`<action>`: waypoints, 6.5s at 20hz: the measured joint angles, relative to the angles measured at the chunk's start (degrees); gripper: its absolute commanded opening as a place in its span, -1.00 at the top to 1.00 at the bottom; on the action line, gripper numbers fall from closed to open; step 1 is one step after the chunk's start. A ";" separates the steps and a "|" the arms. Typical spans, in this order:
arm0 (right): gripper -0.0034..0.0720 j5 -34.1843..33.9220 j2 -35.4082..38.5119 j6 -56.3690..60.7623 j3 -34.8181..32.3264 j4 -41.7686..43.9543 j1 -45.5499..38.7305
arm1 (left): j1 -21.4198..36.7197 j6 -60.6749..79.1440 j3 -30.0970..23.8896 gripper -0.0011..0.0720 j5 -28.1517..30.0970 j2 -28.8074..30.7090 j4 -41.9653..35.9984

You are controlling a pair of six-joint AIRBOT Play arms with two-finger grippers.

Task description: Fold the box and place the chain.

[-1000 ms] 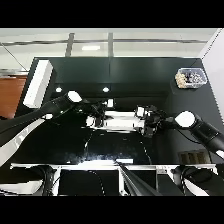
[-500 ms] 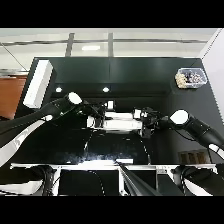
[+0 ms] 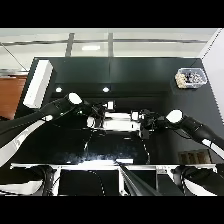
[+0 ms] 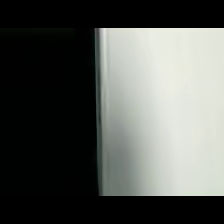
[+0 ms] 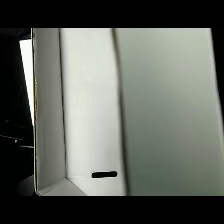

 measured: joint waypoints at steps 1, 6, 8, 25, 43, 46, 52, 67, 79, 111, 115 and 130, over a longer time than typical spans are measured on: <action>-0.86 -0.17 -0.46 -0.22 0.00 0.22 0.00 | 0.00 0.00 0.00 0.89 0.00 0.00 0.00; -0.86 -0.94 -2.32 -1.05 0.00 1.57 0.00 | 0.00 0.00 0.00 0.89 0.00 0.00 0.00; -0.86 -1.25 -2.58 -1.11 0.00 1.99 0.00 | 0.00 -0.02 0.00 0.89 0.00 0.00 -0.02; -0.25 -0.66 -2.86 -1.38 0.04 2.03 0.00 | 3.76 -10.75 0.15 -0.73 -3.04 7.54 5.77; -0.25 2.10 -2.82 -1.79 0.04 1.62 0.00 | 4.81 -25.97 -10.91 0.90 -6.43 16.46 -16.63; -0.25 1.60 -2.82 -1.77 0.00 1.68 0.00 | 4.72 -22.45 -11.80 0.90 1.73 13.51 -22.03; -0.25 1.01 -2.82 -1.79 0.00 1.66 0.00 | 4.20 -19.91 -12.20 0.90 7.26 8.61 -21.51; -0.25 -0.24 -2.82 -1.66 0.00 1.73 0.00 | 11.76 -31.39 -10.45 0.18 -1.92 20.87 -1.64; -0.25 -0.39 -2.82 -1.75 0.00 1.68 0.00 | 3.74 -16.04 -15.61 -0.91 0.26 20.83 9.09; -0.25 -0.39 -2.82 -1.75 0.00 1.66 0.00 | -3.08 -15.02 -15.58 0.16 10.38 17.07 11.19; -0.25 -0.37 -2.82 -1.79 0.00 1.57 0.00 | -3.06 -17.42 -14.47 0.16 8.81 17.07 14.05; -0.25 -0.37 -2.82 -1.77 0.00 1.60 0.00 | -2.32 -19.71 -13.49 0.16 7.85 16.65 16.94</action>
